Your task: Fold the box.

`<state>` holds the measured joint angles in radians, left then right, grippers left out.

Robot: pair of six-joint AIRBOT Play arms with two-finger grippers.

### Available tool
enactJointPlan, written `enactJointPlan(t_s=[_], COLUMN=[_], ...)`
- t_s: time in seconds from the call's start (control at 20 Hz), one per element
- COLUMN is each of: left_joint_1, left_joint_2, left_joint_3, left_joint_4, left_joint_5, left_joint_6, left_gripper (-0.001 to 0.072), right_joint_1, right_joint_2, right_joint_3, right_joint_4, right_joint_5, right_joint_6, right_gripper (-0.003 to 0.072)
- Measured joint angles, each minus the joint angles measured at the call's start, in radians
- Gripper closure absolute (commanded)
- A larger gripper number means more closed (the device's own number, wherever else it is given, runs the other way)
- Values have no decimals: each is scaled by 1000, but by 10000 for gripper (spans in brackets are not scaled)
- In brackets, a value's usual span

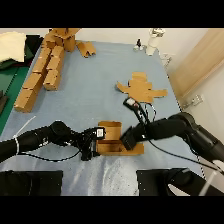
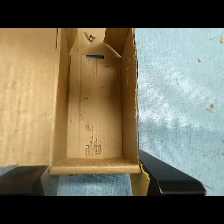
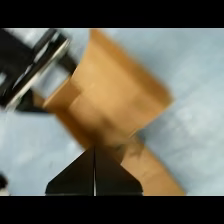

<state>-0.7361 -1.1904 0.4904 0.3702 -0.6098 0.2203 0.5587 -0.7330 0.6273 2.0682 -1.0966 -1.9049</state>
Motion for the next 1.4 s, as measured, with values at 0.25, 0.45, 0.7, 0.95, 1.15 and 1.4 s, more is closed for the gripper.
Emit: enactJointPlan(t_s=[0.25,0.45,0.7,0.95,1.15,1.4], left_joint_1=[0,0,0,0,0,0], left_joint_2=[0,0,0,0,0,0], left_joint_3=[0,0,0,0,0,0], left_joint_4=[0,0,0,0,0,0], left_joint_5=[0,0,0,0,0,0], left_joint_6=[0,0,0,-1,0,0], left_gripper=[185,185,184,185,185,185], right_joint_1=[51,62,67,67,66,66], right_joint_2=[75,36,-69,-118,-127,-144], right_joint_3=[-80,-111,-121,-122,-122,-122], right_joint_4=[-98,-217,-230,-157,-47,23], right_joint_5=[-119,-41,104,158,167,172], right_joint_6=[-117,-209,-323,-439,-542,-639], right_gripper=[231,231,231,582,612,257])
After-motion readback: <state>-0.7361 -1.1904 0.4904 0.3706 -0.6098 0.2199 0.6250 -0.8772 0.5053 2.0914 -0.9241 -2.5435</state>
